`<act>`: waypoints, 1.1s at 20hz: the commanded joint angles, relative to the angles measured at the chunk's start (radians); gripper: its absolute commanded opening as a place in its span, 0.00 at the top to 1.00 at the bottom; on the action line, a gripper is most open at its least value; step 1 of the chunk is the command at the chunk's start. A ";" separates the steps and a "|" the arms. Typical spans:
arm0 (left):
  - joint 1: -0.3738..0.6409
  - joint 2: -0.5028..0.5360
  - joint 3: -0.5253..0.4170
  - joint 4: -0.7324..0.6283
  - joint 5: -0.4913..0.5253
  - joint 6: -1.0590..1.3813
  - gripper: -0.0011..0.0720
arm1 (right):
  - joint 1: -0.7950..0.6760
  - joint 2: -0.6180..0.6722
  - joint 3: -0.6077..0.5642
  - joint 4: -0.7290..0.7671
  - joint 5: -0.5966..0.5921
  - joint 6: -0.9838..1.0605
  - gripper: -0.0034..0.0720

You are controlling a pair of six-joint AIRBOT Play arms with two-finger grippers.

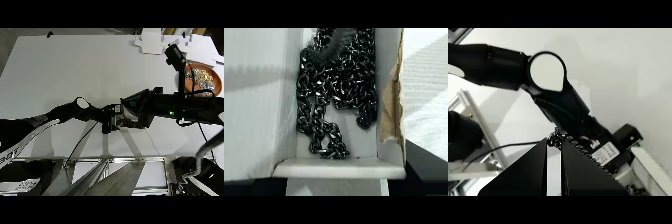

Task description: Fold the box and place the chain.

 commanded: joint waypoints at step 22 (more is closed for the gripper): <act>0.001 0.001 0.000 0.000 0.000 0.000 0.70 | 0.000 -0.156 0.213 -0.342 0.348 0.102 0.94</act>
